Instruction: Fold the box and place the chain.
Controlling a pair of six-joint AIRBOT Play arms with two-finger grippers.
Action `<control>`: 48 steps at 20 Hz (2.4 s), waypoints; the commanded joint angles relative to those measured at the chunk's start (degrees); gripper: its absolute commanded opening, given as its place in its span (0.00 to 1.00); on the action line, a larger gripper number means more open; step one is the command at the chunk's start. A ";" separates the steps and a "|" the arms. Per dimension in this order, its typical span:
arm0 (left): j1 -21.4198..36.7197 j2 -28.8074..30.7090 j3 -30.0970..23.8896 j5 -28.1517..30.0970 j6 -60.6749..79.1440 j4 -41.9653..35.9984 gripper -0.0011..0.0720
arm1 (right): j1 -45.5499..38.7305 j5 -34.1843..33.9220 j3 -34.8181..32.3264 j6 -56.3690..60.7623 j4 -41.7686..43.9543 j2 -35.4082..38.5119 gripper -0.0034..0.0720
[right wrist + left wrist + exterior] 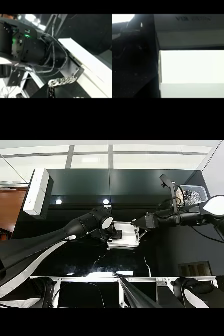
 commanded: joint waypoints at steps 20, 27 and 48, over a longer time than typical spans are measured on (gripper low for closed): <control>0.02 -0.02 0.00 0.00 0.00 0.02 0.06 | 2.29 -1.57 -1.22 8.41 -11.89 -5.70 0.07; 0.02 -0.02 0.00 -0.02 0.00 0.02 0.06 | -6.82 2.32 -0.74 7.98 -17.68 -4.04 0.48; 0.02 -0.02 0.00 0.02 0.00 0.02 0.06 | -14.82 -41.75 -10.47 38.77 -67.58 -14.88 1.00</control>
